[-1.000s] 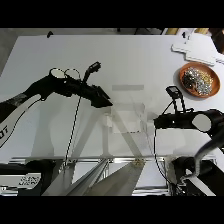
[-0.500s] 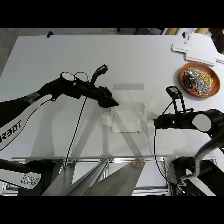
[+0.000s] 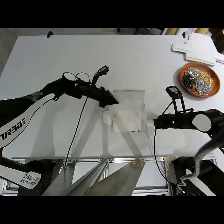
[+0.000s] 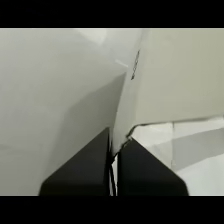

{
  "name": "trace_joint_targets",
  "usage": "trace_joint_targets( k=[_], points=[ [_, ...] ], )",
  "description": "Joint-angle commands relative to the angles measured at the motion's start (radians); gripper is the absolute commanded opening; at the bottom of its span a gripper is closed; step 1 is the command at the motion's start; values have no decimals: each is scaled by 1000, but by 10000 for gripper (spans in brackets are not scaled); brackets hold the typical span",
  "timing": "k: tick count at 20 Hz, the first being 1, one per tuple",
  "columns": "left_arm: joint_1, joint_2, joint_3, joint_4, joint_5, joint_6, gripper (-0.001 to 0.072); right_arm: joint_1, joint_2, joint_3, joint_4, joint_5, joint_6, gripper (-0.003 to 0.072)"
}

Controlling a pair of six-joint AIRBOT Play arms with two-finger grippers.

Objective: Fold the box and place the chain.

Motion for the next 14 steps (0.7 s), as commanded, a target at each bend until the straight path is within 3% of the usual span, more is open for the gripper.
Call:
trace_joint_targets(
  k=[1, 5, 6, 8, 14],
  points=[
    [0, -2, 1, 24, -5, 15, 5, 1, 1, 0, -1, 3, 1, 16],
    [0, 20, 1, 88, -24, 270, 6, 1, 3, 19, -1, 27, 1, 24],
    [0, 38, 1, 97, -24, 312, 7, 1, 5, 36, -1, 46, 0, 91],
    [0, 84, 1, 130, -27, 311, 4, 1, 8, 81, -1, 89, -3, 193],
    [-1, 252, -40, 209, -132, 140, -6, 1, 58, 273, -5, 221, -8, 206]
  ],
)
